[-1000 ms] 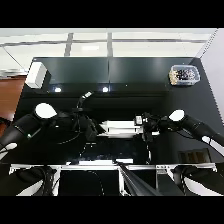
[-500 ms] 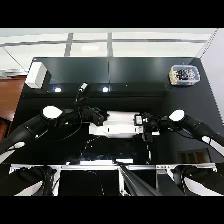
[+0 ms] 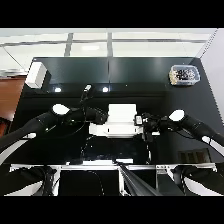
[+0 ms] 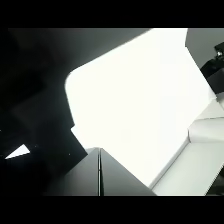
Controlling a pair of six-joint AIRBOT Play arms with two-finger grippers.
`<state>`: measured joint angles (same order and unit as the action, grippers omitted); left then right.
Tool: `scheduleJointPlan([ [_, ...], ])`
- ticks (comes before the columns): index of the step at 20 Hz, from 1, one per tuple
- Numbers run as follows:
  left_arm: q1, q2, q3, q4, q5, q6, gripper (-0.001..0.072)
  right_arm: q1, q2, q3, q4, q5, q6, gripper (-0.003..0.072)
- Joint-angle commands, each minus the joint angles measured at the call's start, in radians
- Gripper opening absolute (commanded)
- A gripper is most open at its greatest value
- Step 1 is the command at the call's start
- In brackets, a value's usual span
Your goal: Fold the box and place the chain.
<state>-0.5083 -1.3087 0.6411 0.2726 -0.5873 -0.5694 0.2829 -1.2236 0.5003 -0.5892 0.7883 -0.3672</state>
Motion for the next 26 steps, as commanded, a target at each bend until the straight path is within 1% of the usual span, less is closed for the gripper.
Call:
scheduleJointPlan([
  [1, -0.013, -0.042, 0.003, 0.007, -0.033, 0.002, 0.0029, 0.001, -0.001, 0.0, 0.002, -0.003, 0.0, 0.0157],
  [5, 0.0, -0.048, 0.008, 0.01, -0.026, 0.002, 0.0029, 0.001, -0.001, 0.0, 0.002, -0.003, 0.0, 0.0157],
  [7, 0.037, -0.029, 0.039, 0.045, -0.072, 0.002, 0.0029, 0.001, -0.001, 0.0, 0.002, -0.003, 0.0, 0.0157],
  [9, 0.084, 0.033, 0.07, 0.103, -0.121, -0.001, 0.0028, 0.001, -0.001, 0.0, 0.002, -0.003, 0.0, 0.0157],
  [11, 0.135, 0.127, 0.074, 0.177, -0.135, -0.039, 0.0028, 0.001, -0.001, 0.0, 0.002, -0.004, 0.0, 0.0157],
  [13, 0.181, 0.215, 0.065, 0.274, -0.166, -0.111, 0.0028, 0.001, -0.001, 0.0, 0.002, -0.003, 0.0, 0.0157],
  [15, 0.21, 0.287, 0.028, 0.3, -0.211, -0.102, 0.0028, 0.001, -0.001, 0.0, 0.002, -0.003, 0.0, 0.0157],
  [17, 0.214, 0.336, -0.014, 0.3, -0.267, -0.005, 0.0029, 0.001, -0.001, 0.0, 0.002, -0.003, 0.0, 0.0157],
  [19, 0.214, 0.347, -0.037, 0.303, -0.33, 0.128, 0.003, 0.001, -0.001, 0.0, 0.002, -0.003, 0.0, 0.0157],
  [21, 0.209, 0.34, -0.039, 0.335, -0.338, 0.275, 0.0034, 0.001, -0.001, 0.0, 0.002, -0.003, 0.0, 0.0157],
  [22, 0.201, 0.336, -0.039, 0.352, -0.326, 0.36, 0.0074, 0.001, -0.001, 0.0, 0.002, -0.003, 0.0, 0.0157],
  [23, 0.189, 0.33, -0.039, 0.377, -0.303, 0.451, 0.0325, 0.001, -0.001, 0.0, 0.002, -0.003, 0.0, 0.0157],
  [24, 0.166, 0.322, -0.039, 0.393, -0.251, 0.511, 0.072, 0.001, -0.001, 0.0, 0.002, -0.003, 0.0, 0.0157],
  [25, 0.138, 0.313, -0.038, 0.409, -0.206, 0.518, 0.0711, 0.001, -0.001, 0.0, 0.002, -0.003, 0.0, 0.0157],
  [26, 0.108, 0.301, -0.034, 0.467, -0.185, 0.52, 0.071, 0.001, -0.001, 0.0, 0.002, -0.003, 0.0, 0.0157],
])
